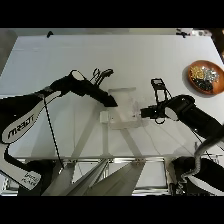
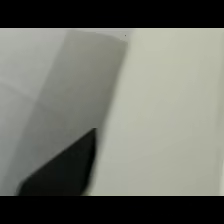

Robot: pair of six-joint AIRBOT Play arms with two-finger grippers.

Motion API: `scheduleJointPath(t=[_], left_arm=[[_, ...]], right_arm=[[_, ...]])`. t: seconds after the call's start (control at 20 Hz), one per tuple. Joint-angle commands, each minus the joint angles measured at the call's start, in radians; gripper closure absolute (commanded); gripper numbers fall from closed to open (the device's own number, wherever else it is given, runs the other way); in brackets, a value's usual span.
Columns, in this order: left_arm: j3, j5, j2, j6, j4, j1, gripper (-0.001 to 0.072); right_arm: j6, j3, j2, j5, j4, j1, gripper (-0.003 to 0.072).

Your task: Fold the box and place the chain.

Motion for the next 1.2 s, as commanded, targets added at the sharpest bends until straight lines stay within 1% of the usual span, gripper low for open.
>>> scheduleJointPath(t=[0.0, 0.15, 0.3, 0.35, 0.4, 0.45, 0.6, 0.65, 0.75, 0.9, 1.05, 1.1, 1.15], left_arm=[[0.001, 0.005, -0.002, 0.015, -0.001, -0.003, 0.0618], [0.001, -0.003, 0.000, 0.038, 0.004, -0.003, 0.0701], [0.001, -0.005, 0.031, 0.136, 0.014, -0.003, 0.0702], [0.001, -0.005, 0.050, 0.171, 0.033, -0.003, 0.0703], [0.001, -0.005, 0.072, 0.201, 0.064, -0.003, 0.0703], [0.000, -0.005, 0.093, 0.218, 0.093, -0.003, 0.0703], [0.000, -0.007, 0.165, 0.225, 0.170, -0.010, 0.0704], [0.000, -0.006, 0.189, 0.225, 0.196, -0.020, 0.0705], [0.000, 0.002, 0.235, 0.225, 0.264, -0.058, 0.0707], [0.000, 0.033, 0.294, 0.222, 0.350, -0.151, 0.0708], [-0.002, 0.083, 0.343, 0.205, 0.391, -0.238, 0.0710], [-0.010, 0.109, 0.357, 0.197, 0.397, -0.254, 0.0710], [-0.037, 0.158, 0.378, 0.194, 0.396, -0.265, 0.0711]], right_arm=[[0.000, 0.000, 0.001, 0.002, 0.000, 0.001, 0.0673], [0.000, 0.000, 0.002, 0.015, 0.000, 0.001, 0.0673], [-0.002, 0.001, 0.031, 0.043, 0.000, 0.001, 0.0668], [-0.012, 0.001, 0.053, 0.061, 0.000, 0.001, 0.0642], [-0.031, 0.001, 0.085, 0.084, 0.000, 0.001, 0.0568], [-0.045, 0.001, 0.118, 0.103, 0.000, 0.001, 0.0549], [-0.058, 0.001, 0.237, 0.147, 0.000, 0.001, 0.0540], [-0.058, 0.001, 0.281, 0.156, 0.000, 0.001, 0.0482], [-0.058, 0.001, 0.357, 0.169, -0.001, 0.001, 0.0479], [-0.058, 0.001, 0.470, 0.185, -0.001, 0.001, 0.0480], [-0.057, 0.001, 0.558, 0.247, -0.020, 0.001, 0.0480], [-0.057, 0.001, 0.580, 0.275, -0.025, 0.001, 0.0480], [-0.057, 0.001, 0.602, 0.304, -0.027, 0.001, 0.0480]])
